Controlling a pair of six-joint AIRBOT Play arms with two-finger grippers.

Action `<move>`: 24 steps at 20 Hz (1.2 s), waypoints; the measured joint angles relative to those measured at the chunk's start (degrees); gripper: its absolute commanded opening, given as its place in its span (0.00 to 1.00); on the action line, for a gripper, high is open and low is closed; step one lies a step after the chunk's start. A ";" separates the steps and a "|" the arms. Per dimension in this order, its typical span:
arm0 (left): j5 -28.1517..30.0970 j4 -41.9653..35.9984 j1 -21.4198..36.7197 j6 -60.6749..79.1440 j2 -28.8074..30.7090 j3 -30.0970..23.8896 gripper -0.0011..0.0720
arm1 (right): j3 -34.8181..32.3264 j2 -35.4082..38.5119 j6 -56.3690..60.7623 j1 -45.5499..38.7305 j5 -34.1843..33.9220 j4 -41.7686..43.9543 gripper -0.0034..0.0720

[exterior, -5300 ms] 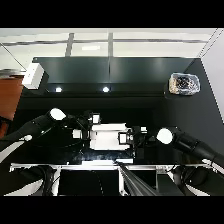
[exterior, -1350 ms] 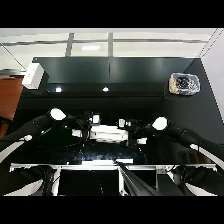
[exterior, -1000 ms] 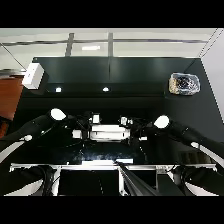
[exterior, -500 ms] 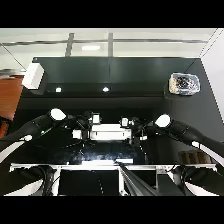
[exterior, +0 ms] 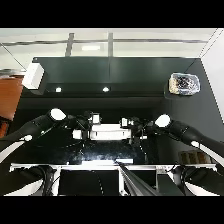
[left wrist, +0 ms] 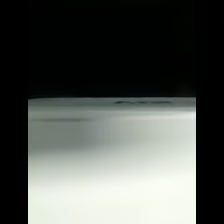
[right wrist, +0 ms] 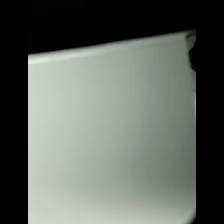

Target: Fold the box and place the chain.

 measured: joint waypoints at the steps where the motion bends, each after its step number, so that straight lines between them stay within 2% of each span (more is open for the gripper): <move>1: 0.00 0.00 0.00 0.00 0.00 0.00 0.06 | 0.00 0.00 0.00 0.00 -0.04 0.00 0.97; 9: 0.00 0.00 0.00 0.00 0.00 0.00 0.06 | 0.00 -0.04 0.00 0.39 -0.61 -0.09 0.96; 10: 0.00 0.00 0.00 0.00 0.00 0.00 0.06 | 0.00 -0.04 0.00 0.52 -0.66 -0.24 0.77; 11: 0.00 0.00 0.00 0.02 0.00 0.00 0.06 | 0.00 -0.07 0.07 0.66 -0.87 -0.44 0.67; 24: -0.04 0.00 0.00 0.02 0.00 0.00 0.07 | 0.00 -0.07 0.61 0.94 -1.07 -1.07 0.67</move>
